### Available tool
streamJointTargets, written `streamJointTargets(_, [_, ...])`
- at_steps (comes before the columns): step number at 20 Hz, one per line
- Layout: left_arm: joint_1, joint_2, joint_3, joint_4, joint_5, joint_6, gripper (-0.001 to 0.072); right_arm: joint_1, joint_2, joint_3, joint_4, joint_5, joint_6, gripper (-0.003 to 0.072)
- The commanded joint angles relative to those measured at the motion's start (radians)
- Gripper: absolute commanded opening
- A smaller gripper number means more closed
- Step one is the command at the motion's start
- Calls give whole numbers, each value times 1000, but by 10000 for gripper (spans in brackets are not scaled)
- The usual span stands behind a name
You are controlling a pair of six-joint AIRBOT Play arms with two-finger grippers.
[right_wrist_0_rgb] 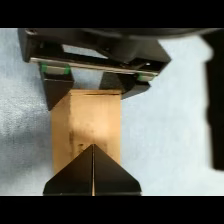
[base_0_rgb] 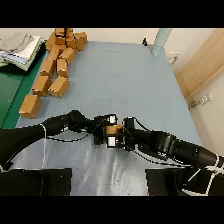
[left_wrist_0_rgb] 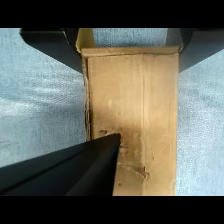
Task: Fold the box.
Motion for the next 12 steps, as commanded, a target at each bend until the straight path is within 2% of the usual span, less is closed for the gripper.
streamJointTargets(1, [0, 1, 0, 0, 0, 0, 402, 0, 46, 28, -3, -85, 63, 5])
streamJointTargets(4, [0, 1, 0, 0, 0, 0, 401, -1, 102, 95, -86, -351, 354, 5])
streamJointTargets(7, [0, 1, 0, 0, 0, 0, 401, -50, 110, 137, -100, -575, 668, 5])
streamJointTargets(10, [0, 1, 0, 0, 0, 0, 402, -186, 80, 163, -51, -669, 887, 5])
streamJointTargets(12, [0, 1, 0, 0, 0, 0, 402, -325, 35, 203, 105, -668, 906, 5])
